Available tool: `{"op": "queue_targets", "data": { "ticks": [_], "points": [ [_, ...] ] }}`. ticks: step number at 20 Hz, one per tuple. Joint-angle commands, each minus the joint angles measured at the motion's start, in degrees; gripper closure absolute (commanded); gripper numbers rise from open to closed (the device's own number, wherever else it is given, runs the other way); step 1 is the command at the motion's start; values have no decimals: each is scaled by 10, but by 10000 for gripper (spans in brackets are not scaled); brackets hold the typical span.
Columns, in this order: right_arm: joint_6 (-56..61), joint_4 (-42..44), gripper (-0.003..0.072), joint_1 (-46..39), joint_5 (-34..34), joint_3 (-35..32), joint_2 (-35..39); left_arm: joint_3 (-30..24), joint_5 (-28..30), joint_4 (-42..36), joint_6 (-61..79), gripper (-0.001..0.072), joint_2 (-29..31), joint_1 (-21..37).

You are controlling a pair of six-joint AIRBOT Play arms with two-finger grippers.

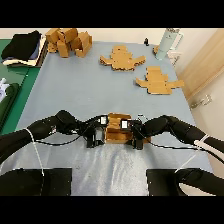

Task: Fold the box.

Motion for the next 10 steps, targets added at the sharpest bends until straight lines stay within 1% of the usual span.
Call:
{"op": "queue_targets", "data": {
  "ticks": [1, 10],
  "points": [
    [0, 0, 184, 0, 0, 0, 0, 0, 20, -12, 17, 19, -5, -9],
    [0, 0, 184, 0, 0, 0, 0, 17, 20, -11, 24, 19, -22, -30]
  ]
}}
